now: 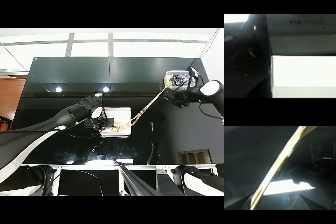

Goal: Fold the box and place the chain.

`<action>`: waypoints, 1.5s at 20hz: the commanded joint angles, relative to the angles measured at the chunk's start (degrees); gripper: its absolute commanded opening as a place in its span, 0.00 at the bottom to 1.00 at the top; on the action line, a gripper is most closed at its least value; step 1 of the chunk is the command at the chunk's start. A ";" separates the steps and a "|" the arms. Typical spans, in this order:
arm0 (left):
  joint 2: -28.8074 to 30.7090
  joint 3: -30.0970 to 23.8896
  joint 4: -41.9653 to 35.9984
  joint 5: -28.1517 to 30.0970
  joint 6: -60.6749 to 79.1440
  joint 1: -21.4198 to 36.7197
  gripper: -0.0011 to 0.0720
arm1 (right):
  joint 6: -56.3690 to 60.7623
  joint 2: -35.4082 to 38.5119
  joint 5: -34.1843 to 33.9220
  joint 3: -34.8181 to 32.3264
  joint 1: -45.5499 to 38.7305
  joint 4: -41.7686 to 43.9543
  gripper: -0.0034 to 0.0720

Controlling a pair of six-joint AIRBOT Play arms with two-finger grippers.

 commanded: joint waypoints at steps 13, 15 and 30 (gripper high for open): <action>0.00 0.07 -0.02 -0.13 0.02 0.00 0.05 | 6.14 -18.80 1.81 17.68 -1.27 0.26 0.06; 0.00 0.07 0.00 -0.02 0.02 0.00 0.05 | 2.21 -14.16 7.89 17.99 -2.14 0.42 0.06; 0.00 0.07 0.00 -0.24 0.02 0.00 0.05 | -7.26 26.69 38.77 25.16 4.87 8.76 0.06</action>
